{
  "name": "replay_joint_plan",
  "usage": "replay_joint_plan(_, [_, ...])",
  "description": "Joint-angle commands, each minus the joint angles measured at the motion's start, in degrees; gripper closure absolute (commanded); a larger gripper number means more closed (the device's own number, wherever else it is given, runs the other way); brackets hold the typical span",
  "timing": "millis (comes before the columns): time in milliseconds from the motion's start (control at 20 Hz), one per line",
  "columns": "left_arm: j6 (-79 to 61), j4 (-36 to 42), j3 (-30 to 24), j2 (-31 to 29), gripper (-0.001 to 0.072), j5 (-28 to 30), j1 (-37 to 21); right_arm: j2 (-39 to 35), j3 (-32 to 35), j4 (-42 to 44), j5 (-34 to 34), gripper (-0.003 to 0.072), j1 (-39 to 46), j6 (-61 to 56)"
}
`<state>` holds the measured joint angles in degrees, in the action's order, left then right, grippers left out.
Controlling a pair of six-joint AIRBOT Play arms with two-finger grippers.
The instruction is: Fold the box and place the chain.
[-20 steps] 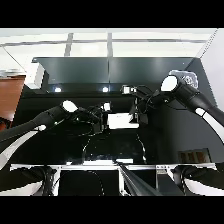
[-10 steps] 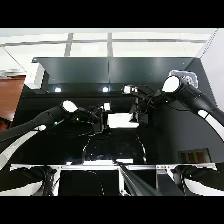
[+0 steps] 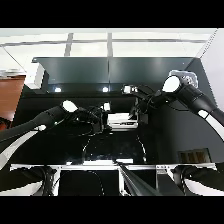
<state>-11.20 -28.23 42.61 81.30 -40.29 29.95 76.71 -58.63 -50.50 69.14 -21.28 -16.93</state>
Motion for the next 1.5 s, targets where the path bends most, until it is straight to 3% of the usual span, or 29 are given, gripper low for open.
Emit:
replay_joint_plan(0, [0.1, 0.0, 0.1, 0.0, 0.0323, 0.0, 0.0, 0.0, 0.7, -1.2, 0.6, 0.0558, -1.4, -0.2])
replay_joint_plan(100, [0.1, 0.0, 0.1, 0.0, 0.0323, 0.0, 0.0, 0.0, 1.2, -1.2, 0.2, 0.0557, -2.1, -0.2])
replay_joint_plan(200, [0.1, 0.0, 0.1, 0.0, 0.0323, 0.0, 0.0, 0.0, 1.2, -1.1, -0.7, 0.0421, -2.2, -1.1])
replay_joint_plan(1000, [0.1, 0.0, 0.1, 0.0, 0.0323, 0.0, 0.0, -1.9, 1.1, -1.2, -0.3, 0.0422, -2.1, -1.6])
replay_joint_plan(1100, [0.1, 0.0, 0.1, 0.0, 0.0323, 0.0, 0.0, -3.3, 1.1, -0.7, -1.3, 0.0423, -1.3, -9.2])
replay_joint_plan(1150, [0.1, 0.0, 0.1, 0.0, 0.0323, 0.0, 0.0, -4.2, 1.1, 0.0, -1.2, 0.0448, 0.0, -16.5])
replay_joint_plan(1250, [0.1, 0.0, 0.1, 0.0, 0.0323, 0.0, 0.0, -4.7, 1.2, 4.0, 3.5, 0.0669, 3.8, -29.6])
replay_joint_plan(1350, [0.1, 0.0, 0.1, 0.0, 0.0323, 0.0, 0.0, -4.7, 3.7, 13.7, 9.4, 0.0671, 7.6, -33.3])
replay_joint_plan(1450, [0.1, 0.0, 0.1, 0.0, 0.0323, 0.0, 0.0, -4.7, 8.3, 25.3, 8.8, 0.0671, 10.2, -33.3])
